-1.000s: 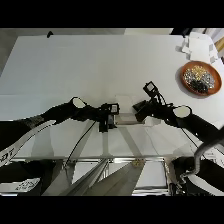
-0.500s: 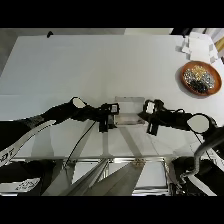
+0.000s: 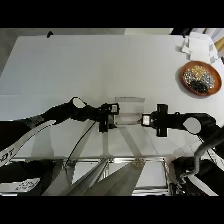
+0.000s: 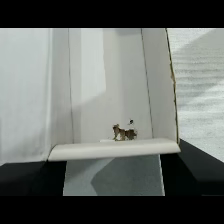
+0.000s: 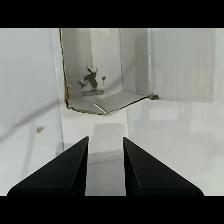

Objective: Fold the box and place the chain.

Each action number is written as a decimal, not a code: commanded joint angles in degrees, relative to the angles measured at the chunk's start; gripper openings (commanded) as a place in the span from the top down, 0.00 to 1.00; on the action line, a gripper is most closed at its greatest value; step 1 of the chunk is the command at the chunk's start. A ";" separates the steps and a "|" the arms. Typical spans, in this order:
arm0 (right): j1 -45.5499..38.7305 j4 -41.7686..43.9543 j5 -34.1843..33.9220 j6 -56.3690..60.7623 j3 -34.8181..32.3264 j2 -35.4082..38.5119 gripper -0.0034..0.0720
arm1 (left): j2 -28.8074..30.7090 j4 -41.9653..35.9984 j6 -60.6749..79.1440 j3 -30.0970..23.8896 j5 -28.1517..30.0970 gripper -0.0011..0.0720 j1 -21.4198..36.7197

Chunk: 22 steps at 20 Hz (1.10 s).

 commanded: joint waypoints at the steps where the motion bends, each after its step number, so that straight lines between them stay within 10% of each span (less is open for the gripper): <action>1: -0.04 -0.85 -3.50 -0.39 -0.02 -4.87 0.67 | 0.04 -0.02 0.00 0.00 0.04 0.61 0.00; 22: -0.04 14.95 -4.92 -14.05 -0.02 -7.02 0.72 | 0.04 0.00 0.00 0.00 0.02 0.61 0.00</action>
